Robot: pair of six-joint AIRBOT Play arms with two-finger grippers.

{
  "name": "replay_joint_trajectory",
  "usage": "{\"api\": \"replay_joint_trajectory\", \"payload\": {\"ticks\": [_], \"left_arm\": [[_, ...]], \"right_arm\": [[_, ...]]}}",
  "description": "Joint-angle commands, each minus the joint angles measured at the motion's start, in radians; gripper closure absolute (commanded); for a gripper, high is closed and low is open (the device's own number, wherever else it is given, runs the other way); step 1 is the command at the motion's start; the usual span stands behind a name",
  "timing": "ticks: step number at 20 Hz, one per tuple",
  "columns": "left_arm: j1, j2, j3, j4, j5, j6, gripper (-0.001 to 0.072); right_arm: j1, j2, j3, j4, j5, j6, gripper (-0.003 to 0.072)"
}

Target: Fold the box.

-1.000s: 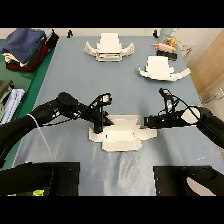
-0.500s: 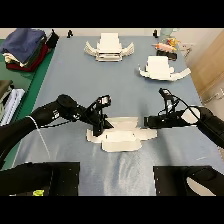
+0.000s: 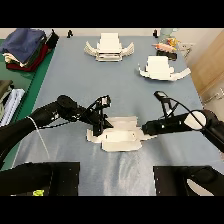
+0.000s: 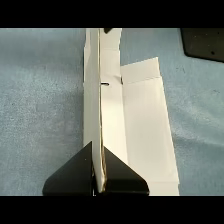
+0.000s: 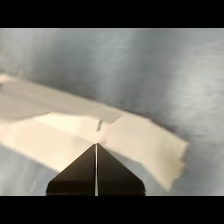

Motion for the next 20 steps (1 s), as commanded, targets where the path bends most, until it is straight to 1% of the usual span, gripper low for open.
{"api": "replay_joint_trajectory", "payload": {"ticks": [1, 2, 3, 4, 5, 6, 8, 9, 10, 11, 14, 17, 20], "left_arm": [[-0.001, 0.000, 0.000, 0.005, 0.006, 0.002, 0.0695], [-0.001, 0.000, 0.000, 0.005, 0.006, 0.002, 0.0695], [-0.001, 0.000, 0.000, 0.005, 0.006, 0.002, 0.0695], [-0.001, 0.000, 0.000, 0.005, 0.005, 0.002, 0.0695], [-0.001, 0.000, 0.000, 0.005, 0.005, 0.002, 0.0695], [-0.001, 0.000, 0.000, 0.005, 0.006, 0.002, 0.0695], [-0.001, 0.000, 0.000, 0.005, 0.006, 0.002, 0.0695], [-0.001, 0.000, 0.000, 0.005, 0.006, 0.002, 0.0695], [-0.001, 0.000, 0.000, 0.005, 0.006, 0.002, 0.0695], [-0.001, 0.000, 0.000, 0.005, 0.006, 0.002, 0.0695], [-0.001, 0.000, 0.000, 0.005, 0.006, 0.002, 0.0695], [-0.001, 0.000, 0.000, 0.005, 0.006, 0.002, 0.0695], [-0.001, 0.000, 0.000, 0.005, 0.006, 0.002, 0.0695]], "right_arm": [[0.196, 0.087, 0.000, -0.096, 0.075, -0.013, 0.0685], [0.285, 0.092, 0.000, -0.157, 0.087, -0.029, 0.0672], [0.363, 0.088, -0.001, -0.213, 0.087, -0.053, 0.0506], [0.436, 0.075, -0.005, -0.275, 0.075, -0.076, 0.0227], [0.494, 0.055, -0.008, -0.348, 0.070, -0.113, 0.0107], [0.539, 0.025, -0.011, -0.434, 0.066, -0.133, 0.0074], [0.578, -0.044, -0.012, -0.550, 0.023, -0.163, 0.0070], [0.580, -0.080, -0.012, -0.582, -0.017, -0.188, 0.0063], [0.579, -0.112, -0.012, -0.587, -0.054, -0.221, 0.0051], [0.579, -0.144, -0.012, -0.588, -0.082, -0.245, -0.0010], [0.579, -0.201, -0.012, -0.602, -0.109, -0.244, -0.0004], [0.579, -0.183, -0.004, -0.653, -0.133, -0.101, 0.0014], [0.579, -0.119, 0.003, -0.739, -0.126, 0.054, 0.0014]]}}
